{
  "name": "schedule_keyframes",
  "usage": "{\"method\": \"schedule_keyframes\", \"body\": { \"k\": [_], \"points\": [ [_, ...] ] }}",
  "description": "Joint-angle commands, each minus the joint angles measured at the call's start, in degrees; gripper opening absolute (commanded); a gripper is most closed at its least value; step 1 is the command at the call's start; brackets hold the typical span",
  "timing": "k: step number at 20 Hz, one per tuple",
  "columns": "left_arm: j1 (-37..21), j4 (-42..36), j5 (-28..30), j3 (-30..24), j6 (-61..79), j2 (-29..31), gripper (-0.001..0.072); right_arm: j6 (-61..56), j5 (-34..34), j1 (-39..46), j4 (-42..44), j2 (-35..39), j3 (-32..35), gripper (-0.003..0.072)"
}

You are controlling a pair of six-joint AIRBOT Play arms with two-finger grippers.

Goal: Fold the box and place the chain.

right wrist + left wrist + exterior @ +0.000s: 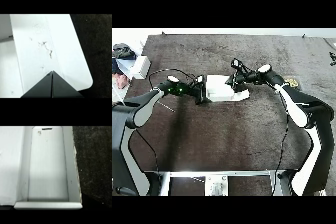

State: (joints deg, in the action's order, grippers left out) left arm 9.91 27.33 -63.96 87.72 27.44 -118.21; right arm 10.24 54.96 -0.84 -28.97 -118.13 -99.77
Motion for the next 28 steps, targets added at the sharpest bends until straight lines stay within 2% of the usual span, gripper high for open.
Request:
{"method": "schedule_keyframes", "body": {
  "k": [1,6,9,10,12,13,15,16,17,19,27,28],
  "points": [
    [0.0,0.0,0.1,0.0,0.0,0.0,0.0467,0.1,-0.4,0.0,-0.4,0.0,-0.1,-0.0007],
    [0.0,0.0,0.1,0.0,0.0,0.0,0.0466,0.0,2.0,1.3,-0.4,4.8,-0.5,-0.0006],
    [0.0,0.0,0.0,0.0,0.0,0.0,0.0466,0.0,10.3,3.5,-2.3,9.6,-0.5,-0.0006],
    [0.0,0.0,0.0,0.0,0.0,0.0,0.0466,-0.1,13.7,4.0,-5.2,10.9,-0.5,0.0022],
    [0.0,-0.2,0.0,0.0,0.0,0.0,0.0466,-3.9,18.7,4.3,-13.8,12.1,-0.5,0.0311],
    [0.0,-0.3,0.0,0.0,0.0,0.0,0.0466,-5.0,20.0,4.2,-18.0,11.9,-0.4,0.0341],
    [0.0,-0.4,0.0,0.0,0.0,0.0,0.0466,-4.9,20.2,3.2,-22.6,10.6,-0.4,0.0351],
    [0.0,-0.5,0.0,0.0,0.0,0.0,0.0467,-4.9,19.6,2.5,-23.8,9.7,-0.4,0.0483],
    [0.0,-0.9,0.0,0.0,0.0,0.0,0.0466,-5.0,18.8,1.6,-26.0,8.6,-0.4,0.0560],
    [0.0,-0.9,0.0,0.0,0.0,0.0,0.0466,-6.1,16.8,-0.4,-30.8,6.9,-0.4,0.0561],
    [0.0,-2.3,0.0,0.0,0.0,0.0,0.0466,-9.1,13.2,-3.5,-30.8,5.2,-0.4,0.0534],
    [0.0,-2.4,0.0,0.0,0.0,0.0,0.0466,-9.8,12.6,-3.6,-30.8,5.2,-0.4,0.0468]
  ]
}}
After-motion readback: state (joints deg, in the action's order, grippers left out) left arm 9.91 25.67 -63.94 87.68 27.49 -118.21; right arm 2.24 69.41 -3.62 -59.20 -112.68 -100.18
